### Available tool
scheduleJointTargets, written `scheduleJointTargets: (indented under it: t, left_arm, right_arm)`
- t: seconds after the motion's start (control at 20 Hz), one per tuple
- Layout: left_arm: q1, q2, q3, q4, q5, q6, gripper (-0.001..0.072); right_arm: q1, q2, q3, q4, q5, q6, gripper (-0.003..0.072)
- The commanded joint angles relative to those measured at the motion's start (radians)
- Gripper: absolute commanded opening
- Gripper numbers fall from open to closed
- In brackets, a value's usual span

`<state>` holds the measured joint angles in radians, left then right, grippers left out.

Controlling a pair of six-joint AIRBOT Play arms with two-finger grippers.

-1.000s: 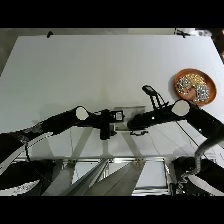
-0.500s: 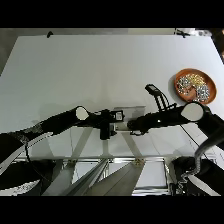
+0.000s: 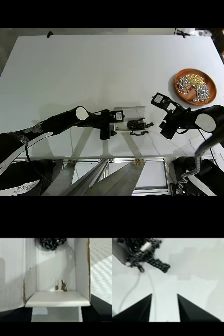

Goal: Fold the box and place the chain.

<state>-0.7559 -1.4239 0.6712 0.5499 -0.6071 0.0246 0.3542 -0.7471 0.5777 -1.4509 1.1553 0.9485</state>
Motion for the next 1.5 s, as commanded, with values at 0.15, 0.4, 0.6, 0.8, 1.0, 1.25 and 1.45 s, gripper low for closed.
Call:
scheduleJointTargets:
  t: [0.15, 0.4, 0.6, 0.8, 1.0, 1.25, 1.45]
  left_arm:
    - [0.0, 0.0, 0.0, 0.0, 0.0, 0.0, 0.0491]
    - [0.0, 0.0, 0.0, 0.0, 0.0, 0.0, 0.0491]
    - [0.0, 0.0, 0.0, 0.0, 0.0, 0.0, 0.0491]
    - [0.0, 0.0, 0.0, 0.0, 0.0, 0.0, 0.0491]
    - [0.0, 0.0, 0.0, 0.0, 0.001, 0.0, 0.0491]
    - [0.0, 0.0, 0.0, 0.0, 0.0, 0.0, 0.0491]
    - [0.0, 0.0, 0.0, 0.0, 0.0, 0.0, 0.0491]
  right_arm:
    - [-0.046, -0.193, 0.0, 0.114, -0.039, -0.558, 0.0521]
    - [-0.046, -0.356, 0.0, 0.199, -0.164, -0.636, 0.0643]
    - [-0.046, -0.378, -0.001, 0.362, -0.199, -0.777, 0.0554]
    - [-0.046, -0.399, -0.017, 0.364, -0.203, -0.775, 0.0532]
    - [-0.046, -0.421, -0.021, 0.364, -0.206, -0.775, 0.0444]
    - [-0.046, -0.431, -0.021, 0.364, -0.201, -0.773, 0.0252]
    - [-0.046, -0.431, -0.021, 0.356, -0.178, -0.769, 0.0162]
